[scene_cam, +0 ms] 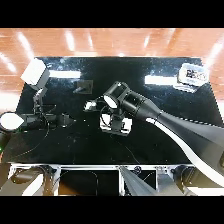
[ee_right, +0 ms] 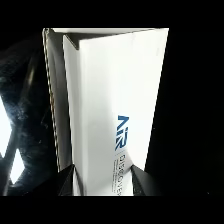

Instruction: Fold the box and place the chain.

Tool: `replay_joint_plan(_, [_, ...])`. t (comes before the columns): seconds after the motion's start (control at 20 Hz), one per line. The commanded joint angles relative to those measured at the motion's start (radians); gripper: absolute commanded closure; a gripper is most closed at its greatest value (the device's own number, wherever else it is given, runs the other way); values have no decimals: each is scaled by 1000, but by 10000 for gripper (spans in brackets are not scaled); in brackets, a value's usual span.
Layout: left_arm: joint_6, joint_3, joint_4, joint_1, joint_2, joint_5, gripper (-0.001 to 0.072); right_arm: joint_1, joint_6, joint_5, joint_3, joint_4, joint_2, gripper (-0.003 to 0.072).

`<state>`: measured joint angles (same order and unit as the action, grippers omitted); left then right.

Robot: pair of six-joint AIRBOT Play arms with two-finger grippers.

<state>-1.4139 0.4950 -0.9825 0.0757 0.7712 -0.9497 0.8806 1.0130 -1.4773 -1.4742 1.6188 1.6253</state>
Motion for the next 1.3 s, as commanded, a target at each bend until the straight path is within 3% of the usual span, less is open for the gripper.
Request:
replay_joint_plan(0.0, [0, 0, 0, 0, 0, 1, 202, 1, 13, 12, 0, 19, 0, 270])
replay_joint_plan(0.2, [0, 0, 0, 0, 0, 4, 202, 3, 14, 5, 0, 0, 0, 272])
replay_joint_plan(0.35, [1, 0, -1, 0, 0, 4, 202, 6, 13, -10, 0, -26, 0, 316])
replay_joint_plan(0.85, [1, 0, -1, 0, 0, 4, 202, 6, 24, -49, 0, -48, -8, 287])
replay_joint_plan(0.9, [1, 0, -1, 0, 0, 4, 202, 6, 25, -49, -1, -48, -10, 263])
replay_joint_plan(0.95, [1, 0, 0, 0, 0, 4, 202, 6, 34, -48, -1, -47, -13, 92])
replay_joint_plan(1.25, [1, 0, -1, 0, 0, 4, 202, 4, 39, -48, -1, 0, -31, 67])
